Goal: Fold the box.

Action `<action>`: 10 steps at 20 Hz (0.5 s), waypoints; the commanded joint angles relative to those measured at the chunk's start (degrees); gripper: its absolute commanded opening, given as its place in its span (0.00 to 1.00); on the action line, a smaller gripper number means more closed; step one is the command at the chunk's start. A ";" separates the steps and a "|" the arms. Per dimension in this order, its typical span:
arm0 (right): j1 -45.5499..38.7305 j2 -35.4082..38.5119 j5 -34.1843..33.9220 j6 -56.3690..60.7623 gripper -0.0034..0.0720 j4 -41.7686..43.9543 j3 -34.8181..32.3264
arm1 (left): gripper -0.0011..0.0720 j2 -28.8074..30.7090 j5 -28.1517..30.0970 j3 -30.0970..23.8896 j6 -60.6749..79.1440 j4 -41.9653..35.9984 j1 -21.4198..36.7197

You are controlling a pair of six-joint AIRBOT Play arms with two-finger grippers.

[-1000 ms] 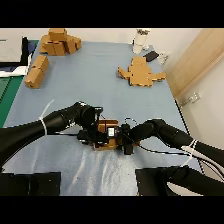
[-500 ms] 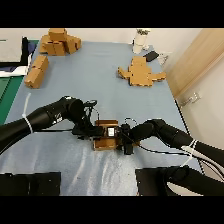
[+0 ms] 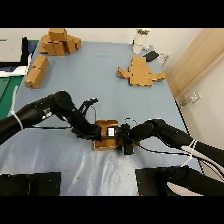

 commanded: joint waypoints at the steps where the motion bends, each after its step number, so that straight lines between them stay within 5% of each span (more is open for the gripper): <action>1: 0.00 0.00 0.13 0.04 0.69 0.02 -0.04 | 0.64 4.02 -2.05 -4.52 8.79 -1.36 6.78; 3: 0.00 0.00 0.13 0.04 0.69 0.02 -0.04 | 0.64 7.02 -1.97 -8.52 14.53 -1.77 11.47; 5: 0.00 0.00 0.13 0.04 0.69 0.02 -0.04 | 0.02 9.42 -1.33 -12.09 29.97 -1.81 14.10; 10: 0.00 0.00 0.13 0.04 0.69 0.02 -0.04 | 0.03 13.27 20.35 -17.09 58.10 -1.88 8.83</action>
